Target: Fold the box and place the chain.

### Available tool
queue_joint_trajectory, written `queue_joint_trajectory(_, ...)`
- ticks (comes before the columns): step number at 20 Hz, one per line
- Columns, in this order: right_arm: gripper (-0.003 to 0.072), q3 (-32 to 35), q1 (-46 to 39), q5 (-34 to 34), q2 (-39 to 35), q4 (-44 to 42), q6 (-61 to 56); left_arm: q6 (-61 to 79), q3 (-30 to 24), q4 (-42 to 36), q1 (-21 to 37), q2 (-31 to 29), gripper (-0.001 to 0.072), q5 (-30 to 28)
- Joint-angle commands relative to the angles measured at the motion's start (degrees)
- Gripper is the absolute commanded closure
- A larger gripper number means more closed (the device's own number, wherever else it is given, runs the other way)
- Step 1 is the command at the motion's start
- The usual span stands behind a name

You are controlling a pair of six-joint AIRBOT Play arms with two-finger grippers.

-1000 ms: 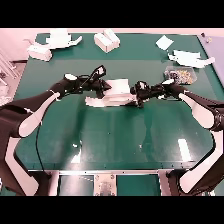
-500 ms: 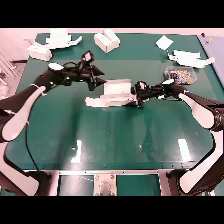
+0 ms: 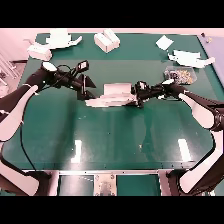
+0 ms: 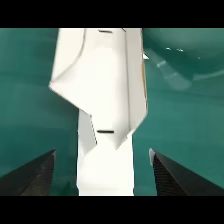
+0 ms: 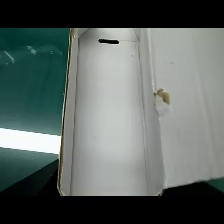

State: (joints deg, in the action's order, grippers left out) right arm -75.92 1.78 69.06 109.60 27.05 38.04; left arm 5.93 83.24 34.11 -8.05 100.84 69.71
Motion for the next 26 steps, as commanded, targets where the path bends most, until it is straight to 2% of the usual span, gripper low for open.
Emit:
queue_joint_trajectory(1, 0.0106, 0.0, 0.02, 0.02, -0.02, -0.02, -0.04, -0.94, -1.36, 1.53, -0.61, 0.09, 0.0031, -1.25)
queue_joint_trajectory(6, 0.0106, 0.0, 0.02, 0.02, -0.02, -0.02, -0.04, 0.11, -1.36, 1.27, -2.91, 2.4, 0.0032, -2.27)
queue_joint_trajectory(11, 0.0105, 0.0, 0.02, 0.02, -0.02, -0.02, -0.04, 0.63, -1.36, 0.33, -3.98, 3.78, 0.0033, -7.3)
queue_joint_trajectory(13, 0.0106, 0.0, 0.02, 0.02, -0.02, -0.02, -0.04, 1.2, -1.36, 0.31, -4.22, 4.02, 0.0037, -7.17)
queue_joint_trajectory(14, 0.0106, 0.0, 0.02, 0.02, -0.02, -0.02, -0.04, 1.38, -1.36, 0.5, -4.39, 4.24, 0.0116, -7.23)
queue_joint_trajectory(17, 0.0106, 0.0, 0.02, 0.02, -0.02, -0.02, -0.04, 1.62, -1.36, 0.42, -4.52, 4.61, 0.0119, -7.32)
queue_joint_trajectory(18, 0.0106, 0.0, 0.02, 0.02, -0.02, -0.02, -0.04, 1.62, -1.36, 0.44, -4.5, 4.61, 0.0174, -7.3)
queue_joint_trajectory(26, 0.0106, 0.0, 0.02, 0.02, -0.02, -0.02, -0.04, 1.62, -1.86, 1.03, -4.52, 4.66, 0.0178, -7.21)
